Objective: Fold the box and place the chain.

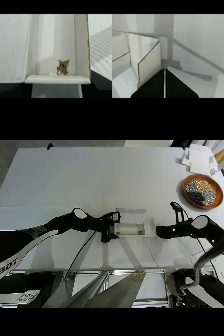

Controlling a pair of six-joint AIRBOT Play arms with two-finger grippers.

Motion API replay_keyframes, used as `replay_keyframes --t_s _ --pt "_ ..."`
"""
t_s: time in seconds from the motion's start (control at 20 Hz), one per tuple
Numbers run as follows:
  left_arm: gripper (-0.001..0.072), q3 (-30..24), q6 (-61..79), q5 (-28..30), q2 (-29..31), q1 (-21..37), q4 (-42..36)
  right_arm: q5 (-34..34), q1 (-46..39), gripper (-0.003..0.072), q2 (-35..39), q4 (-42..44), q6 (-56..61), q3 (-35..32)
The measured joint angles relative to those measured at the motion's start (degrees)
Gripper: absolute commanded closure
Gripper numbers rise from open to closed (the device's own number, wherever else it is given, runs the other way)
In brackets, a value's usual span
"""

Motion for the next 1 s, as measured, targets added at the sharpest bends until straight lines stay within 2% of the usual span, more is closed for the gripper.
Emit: replay_keyframes --t_s 0.3,0.4,0.5,0.6,0.65,1.0 --pt "0.0388 0.0 0.0 0.0 0.0 0.0 0.0 -2.7 4.1 0.0663 0.9 0.3 -1.0 0.0" --pt "0.0388 0.0 0.0 0.0 0.0 0.0 0.0 -3.7 4.6 0.0566 2.6 0.7 -1.1 0.0" --pt "0.0388 0.0 0.0 0.0 0.0 0.0 0.0 -4.7 4.9 0.0544 4.8 1.7 -1.3 0.0" --pt "0.0388 0.0 0.0 0.0 0.0 0.0 0.0 -5.3 5.1 0.0403 6.7 3.2 -2.3 0.0" --pt "0.0388 0.0 0.0 0.0 0.0 0.0 0.0 -5.3 5.2 0.0355 7.3 4.5 -3.3 0.0" --pt "0.0388 0.0 0.0 0.0 0.0 0.0 0.0 -4.3 5.2 0.0342 8.7 11.1 -9.1 0.0"
